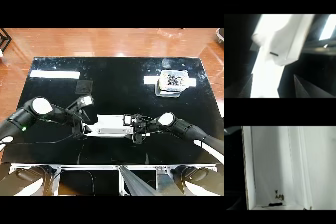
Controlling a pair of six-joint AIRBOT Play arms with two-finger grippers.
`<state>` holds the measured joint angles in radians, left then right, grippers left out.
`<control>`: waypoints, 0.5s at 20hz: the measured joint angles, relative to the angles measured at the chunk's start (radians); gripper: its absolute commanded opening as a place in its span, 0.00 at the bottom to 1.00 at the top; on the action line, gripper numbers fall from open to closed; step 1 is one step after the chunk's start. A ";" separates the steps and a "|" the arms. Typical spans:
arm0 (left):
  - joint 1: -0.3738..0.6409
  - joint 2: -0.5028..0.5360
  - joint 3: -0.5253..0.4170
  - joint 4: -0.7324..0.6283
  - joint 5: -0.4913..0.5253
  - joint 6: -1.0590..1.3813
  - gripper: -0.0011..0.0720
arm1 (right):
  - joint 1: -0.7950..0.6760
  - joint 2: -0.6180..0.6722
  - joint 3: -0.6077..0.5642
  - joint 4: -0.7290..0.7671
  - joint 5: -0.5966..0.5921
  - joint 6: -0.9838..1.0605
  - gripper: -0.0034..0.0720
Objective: Fold the box and place the chain.
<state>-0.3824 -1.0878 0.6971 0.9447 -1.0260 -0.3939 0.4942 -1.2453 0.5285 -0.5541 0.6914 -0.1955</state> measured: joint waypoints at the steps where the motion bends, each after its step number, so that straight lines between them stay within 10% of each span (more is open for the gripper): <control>1: -0.017 -0.014 -0.001 0.020 0.013 0.033 0.84 | 0.000 0.000 0.000 0.000 0.000 0.000 0.60; 10: -0.064 -0.130 -0.002 0.043 0.111 0.131 0.84 | 0.000 0.000 0.000 0.000 -0.001 0.000 0.60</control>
<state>-0.4465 -1.2175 0.6949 0.9878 -0.9154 -0.2626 0.4942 -1.2453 0.5289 -0.5545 0.6907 -0.1955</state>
